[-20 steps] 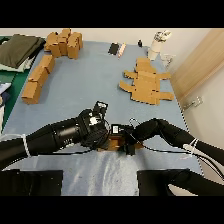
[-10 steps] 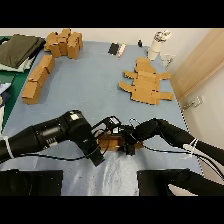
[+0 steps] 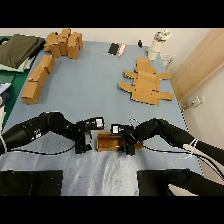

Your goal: Fold the box.

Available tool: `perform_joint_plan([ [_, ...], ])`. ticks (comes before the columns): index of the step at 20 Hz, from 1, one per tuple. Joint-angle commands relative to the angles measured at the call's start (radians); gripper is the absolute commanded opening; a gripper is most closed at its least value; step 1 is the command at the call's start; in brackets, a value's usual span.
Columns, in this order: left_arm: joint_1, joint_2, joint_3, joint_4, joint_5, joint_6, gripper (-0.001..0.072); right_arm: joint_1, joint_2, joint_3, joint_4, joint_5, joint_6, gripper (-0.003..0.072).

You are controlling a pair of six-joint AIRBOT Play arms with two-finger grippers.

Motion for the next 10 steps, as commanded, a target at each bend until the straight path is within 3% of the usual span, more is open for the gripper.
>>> perform_joint_plan([
  [1, 0.026, -0.041, -0.056, -0.287, 0.082, 0.443, 0.0701, 0.001, 0.0, 0.0, 0.0, 0.0, 0.0, 0.0503],
  [3, 0.027, -0.085, -0.062, -0.41, 0.101, 0.523, 0.0701, 0.001, 0.0, 0.0, 0.0, 0.0, 0.0, 0.0503],
  [10, 0.026, -0.147, -0.066, -0.433, 0.098, 0.529, 0.0701, 0.001, 0.0, 0.0, 0.0, 0.0, 0.0, 0.0503],
])
